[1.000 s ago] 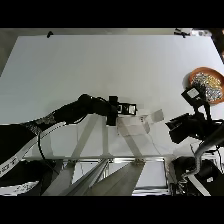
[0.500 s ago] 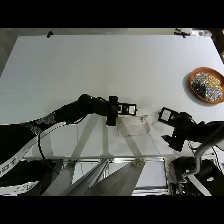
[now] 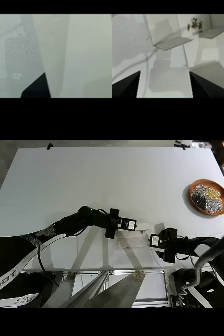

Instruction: Fold the box and place the chain.

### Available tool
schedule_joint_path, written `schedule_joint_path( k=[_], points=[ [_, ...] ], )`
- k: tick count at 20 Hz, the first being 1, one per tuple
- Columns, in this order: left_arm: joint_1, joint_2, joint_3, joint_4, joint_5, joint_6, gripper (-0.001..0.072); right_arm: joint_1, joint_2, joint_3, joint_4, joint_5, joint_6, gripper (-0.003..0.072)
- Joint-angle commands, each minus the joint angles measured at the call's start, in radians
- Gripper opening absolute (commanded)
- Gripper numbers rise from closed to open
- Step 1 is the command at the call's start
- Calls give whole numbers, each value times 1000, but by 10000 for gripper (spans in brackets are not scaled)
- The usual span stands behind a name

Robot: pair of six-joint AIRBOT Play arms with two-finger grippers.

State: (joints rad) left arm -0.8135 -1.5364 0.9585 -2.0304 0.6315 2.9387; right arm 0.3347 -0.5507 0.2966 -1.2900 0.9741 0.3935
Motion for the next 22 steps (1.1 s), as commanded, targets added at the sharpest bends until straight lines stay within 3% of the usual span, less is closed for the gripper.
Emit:
schedule_joint_path(
  k=[1, 5, 10, 22],
  points=[
    [0, 0, -1, -3, 19, 21, 6, 0, -3, -34, 54, -119, -37, 684],
    [0, 6, 8, -41, -2, 21, 4, 0, -3, -34, 72, -129, -56, 684],
    [13, 4, 85, -42, 125, 21, 3, 0, -3, -36, 113, -118, -84, 683],
    [38, -61, 100, -71, 115, -6, 6, 0, -3, -37, 110, -52, -84, 683]
  ],
)
